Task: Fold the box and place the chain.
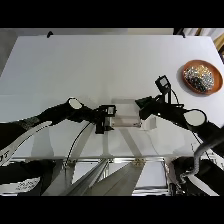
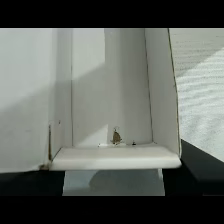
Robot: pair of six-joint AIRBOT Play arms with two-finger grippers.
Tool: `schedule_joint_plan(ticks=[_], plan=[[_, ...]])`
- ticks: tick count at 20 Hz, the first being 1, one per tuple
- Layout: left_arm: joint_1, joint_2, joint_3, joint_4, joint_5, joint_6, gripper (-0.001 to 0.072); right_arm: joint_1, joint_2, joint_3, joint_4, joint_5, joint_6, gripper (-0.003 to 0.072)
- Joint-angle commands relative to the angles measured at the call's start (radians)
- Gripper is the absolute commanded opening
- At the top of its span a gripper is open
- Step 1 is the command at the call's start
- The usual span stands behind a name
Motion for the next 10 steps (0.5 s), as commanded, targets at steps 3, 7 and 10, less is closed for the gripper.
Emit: schedule_joint_plan(ticks=[3,7,10], plan=[[0.000,0.000,0.000,0.000,0.000,-0.001,0.0253,0.000,0.216,0.005,-0.511,0.237,0.105,0.0007],[0.000,0.000,0.000,0.000,0.000,-0.001,0.0253,0.000,0.216,0.005,-0.780,0.482,0.108,0.0008],[0.000,0.000,0.000,0.000,0.000,-0.001,0.0253,0.000,0.158,0.004,-0.793,0.451,-0.003,0.0256]])
